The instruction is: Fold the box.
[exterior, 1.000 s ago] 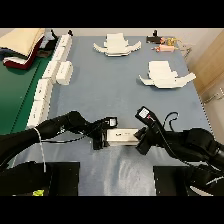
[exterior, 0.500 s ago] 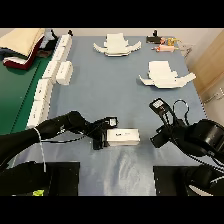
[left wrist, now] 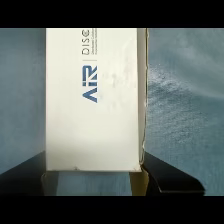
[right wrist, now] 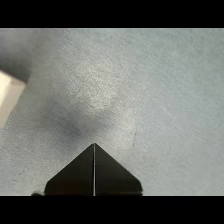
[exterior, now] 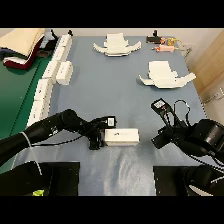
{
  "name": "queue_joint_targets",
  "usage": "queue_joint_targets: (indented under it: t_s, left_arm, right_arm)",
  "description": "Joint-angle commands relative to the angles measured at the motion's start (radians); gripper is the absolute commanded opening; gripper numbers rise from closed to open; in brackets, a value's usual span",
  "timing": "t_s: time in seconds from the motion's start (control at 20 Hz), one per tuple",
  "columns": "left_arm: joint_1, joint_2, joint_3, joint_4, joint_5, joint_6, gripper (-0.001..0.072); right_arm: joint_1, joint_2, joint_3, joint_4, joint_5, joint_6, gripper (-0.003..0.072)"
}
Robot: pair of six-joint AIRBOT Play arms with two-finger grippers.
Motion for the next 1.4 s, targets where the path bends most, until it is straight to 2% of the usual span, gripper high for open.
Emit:
queue_joint_targets:
  t_s: [0.0,0.1,0.2,0.4,0.55,0.95,1.35]
  left_arm:
    - [0.072,0.084,0.001,0.109,0.024,-0.270,0.0453]
    - [0.206,0.118,0.001,0.222,0.035,-0.545,0.0453]
    - [0.359,0.134,0.002,0.303,0.051,-0.689,0.0453]
    - [0.624,0.132,0.002,0.330,0.166,-0.741,0.0453]
    - [0.732,0.125,0.004,0.370,0.262,-0.739,0.0453]
    - [0.763,-0.093,0.133,0.411,0.346,-0.758,0.0453]
    - [0.763,-0.317,0.313,0.411,0.349,-0.853,0.0453]
  right_arm:
    - [0.000,0.001,0.000,0.000,-0.003,0.001,0.0005]
    - [-0.001,0.001,0.000,0.000,-0.003,0.001,0.0005]
    - [-0.001,0.001,0.000,0.000,-0.003,0.001,0.0005]
    - [-0.001,0.001,0.000,0.000,-0.003,0.001,0.0005]
    - [0.000,0.001,0.000,0.000,-0.003,0.001,0.0005]
    - [-0.001,0.001,0.000,0.000,-0.003,0.001,0.0005]
    - [-0.001,0.001,0.000,0.000,-0.003,0.001,0.0005]
